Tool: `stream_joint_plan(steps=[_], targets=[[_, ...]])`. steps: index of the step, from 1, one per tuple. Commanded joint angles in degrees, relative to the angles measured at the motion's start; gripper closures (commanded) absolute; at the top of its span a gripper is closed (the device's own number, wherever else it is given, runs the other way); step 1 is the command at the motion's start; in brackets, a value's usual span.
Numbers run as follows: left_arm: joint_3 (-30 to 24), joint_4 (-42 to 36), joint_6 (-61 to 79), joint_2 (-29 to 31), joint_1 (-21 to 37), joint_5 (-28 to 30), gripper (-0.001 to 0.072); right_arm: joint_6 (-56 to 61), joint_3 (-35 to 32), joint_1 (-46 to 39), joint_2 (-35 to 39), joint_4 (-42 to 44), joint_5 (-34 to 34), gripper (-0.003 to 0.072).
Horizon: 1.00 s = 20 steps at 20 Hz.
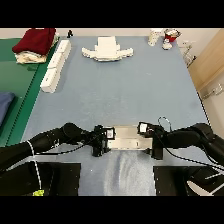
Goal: Fold the box.
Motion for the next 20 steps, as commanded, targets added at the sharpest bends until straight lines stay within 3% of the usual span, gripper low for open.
stream_joint_plan(steps=[1,3,4,7,9,10,13,17,20], targets=[[0.02,0.02,-0.02,0.0,0.02,-0.11,0.0341,32.63,3.67,-0.04,6.4,-14.29,-12.24,0.0048],[0.02,0.02,-0.02,0.0,0.02,-0.09,0.0341,50.49,4.92,-0.04,8.37,-9.73,-12.31,0.0312],[0.02,0.02,-0.02,0.0,0.02,-0.11,0.0341,58.23,4.7,-0.02,8.63,-4.39,-10.86,0.0356],[0.02,0.02,-0.02,0.0,0.02,-0.09,0.0341,65.07,3.04,1.29,5.31,16.15,-5.42,0.0355],[0.02,0.02,-0.02,0.0,0.02,-0.09,0.0341,65.05,3.52,5.22,1.44,26.38,3.08,0.0483],[0.02,0.02,-0.02,0.02,0.02,-0.11,0.0341,65.05,4.68,7.58,0.07,26.53,9.16,0.0543],[0.02,0.02,-0.02,0.0,0.02,-0.11,0.0341,65.07,8.57,7.54,-4.48,20.85,21.24,0.0542],[0.02,0.02,-0.02,0.0,0.02,-0.11,0.0342,64.94,11.04,0.81,-14.12,19.1,21.2,0.0523],[0.02,0.02,-0.02,0.0,0.02,-0.11,0.0341,62.93,11.04,0.46,-20.85,19.15,19.91,0.0523]])
